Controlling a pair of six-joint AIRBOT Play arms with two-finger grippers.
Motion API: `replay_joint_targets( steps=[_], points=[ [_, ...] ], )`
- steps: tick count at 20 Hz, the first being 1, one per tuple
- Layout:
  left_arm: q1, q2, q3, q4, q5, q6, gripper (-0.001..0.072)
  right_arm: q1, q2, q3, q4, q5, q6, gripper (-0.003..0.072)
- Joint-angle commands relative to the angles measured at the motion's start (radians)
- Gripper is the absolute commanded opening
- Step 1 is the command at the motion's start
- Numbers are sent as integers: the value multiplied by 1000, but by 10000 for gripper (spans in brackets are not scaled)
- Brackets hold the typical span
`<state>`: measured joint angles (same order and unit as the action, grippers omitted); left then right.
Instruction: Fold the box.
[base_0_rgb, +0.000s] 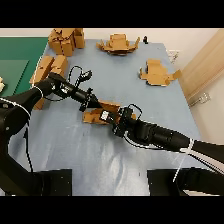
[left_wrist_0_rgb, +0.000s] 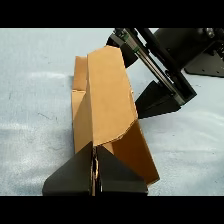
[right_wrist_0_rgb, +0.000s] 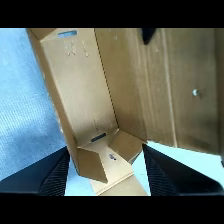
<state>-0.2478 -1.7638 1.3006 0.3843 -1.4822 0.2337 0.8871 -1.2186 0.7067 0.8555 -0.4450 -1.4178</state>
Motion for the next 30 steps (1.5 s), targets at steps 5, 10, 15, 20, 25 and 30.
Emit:
replay_joint_targets(
  steps=[5, 10, 15, 20, 25, 30],
  points=[
    [0, 0, 0, 2, -14, 0, 17, -14, 0, 2, -15, 10, 3, 720],
    [0, 0, 0, 3, -14, 0, 17, -10, 9, 8, -26, 2, 3, 720],
    [0, 0, 0, 3, -14, 0, 17, -15, -6, 8, 7, 55, 3, 720],
    [0, 0, 0, 2, -14, 0, 17, -61, -56, 9, 98, 119, -3, 687],
    [0, 0, 0, 2, -10, 0, 18, -134, -58, 23, 283, 156, -171, 654],
    [0, 0, 0, 2, -8, 0, 18, -197, -60, 48, 667, 93, -570, 644]
  ],
)
